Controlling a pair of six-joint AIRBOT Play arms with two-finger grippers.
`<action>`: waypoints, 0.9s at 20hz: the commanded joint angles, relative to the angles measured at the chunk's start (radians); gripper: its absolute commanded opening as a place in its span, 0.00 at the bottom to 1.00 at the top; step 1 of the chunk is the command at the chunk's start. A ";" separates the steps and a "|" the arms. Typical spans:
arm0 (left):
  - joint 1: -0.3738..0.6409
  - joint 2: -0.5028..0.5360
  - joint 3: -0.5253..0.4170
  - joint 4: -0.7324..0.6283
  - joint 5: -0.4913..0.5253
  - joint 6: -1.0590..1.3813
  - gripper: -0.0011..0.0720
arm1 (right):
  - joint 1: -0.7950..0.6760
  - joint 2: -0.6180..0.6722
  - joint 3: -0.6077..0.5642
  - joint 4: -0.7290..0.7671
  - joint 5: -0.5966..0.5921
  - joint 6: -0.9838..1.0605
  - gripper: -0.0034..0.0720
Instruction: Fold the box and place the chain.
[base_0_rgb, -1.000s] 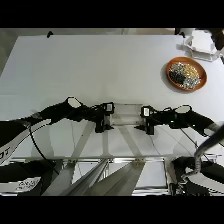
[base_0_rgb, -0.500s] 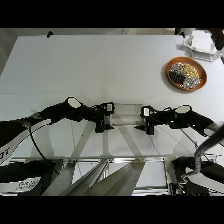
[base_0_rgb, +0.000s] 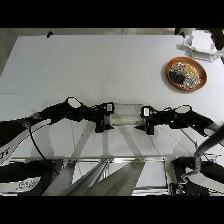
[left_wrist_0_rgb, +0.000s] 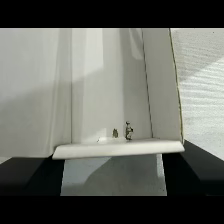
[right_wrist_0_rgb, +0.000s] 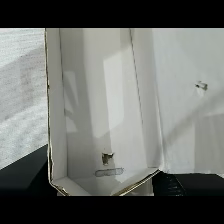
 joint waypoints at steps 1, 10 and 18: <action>0.000 0.000 0.000 0.000 0.002 0.000 0.45 | 0.000 0.000 0.000 0.000 0.000 0.000 0.50; 0.000 0.000 0.000 0.000 0.001 0.000 0.45 | 0.000 0.000 0.000 0.000 0.004 0.001 0.50; 0.000 0.000 0.000 0.000 0.002 0.000 0.45 | 0.000 0.000 0.000 0.000 0.026 0.000 0.50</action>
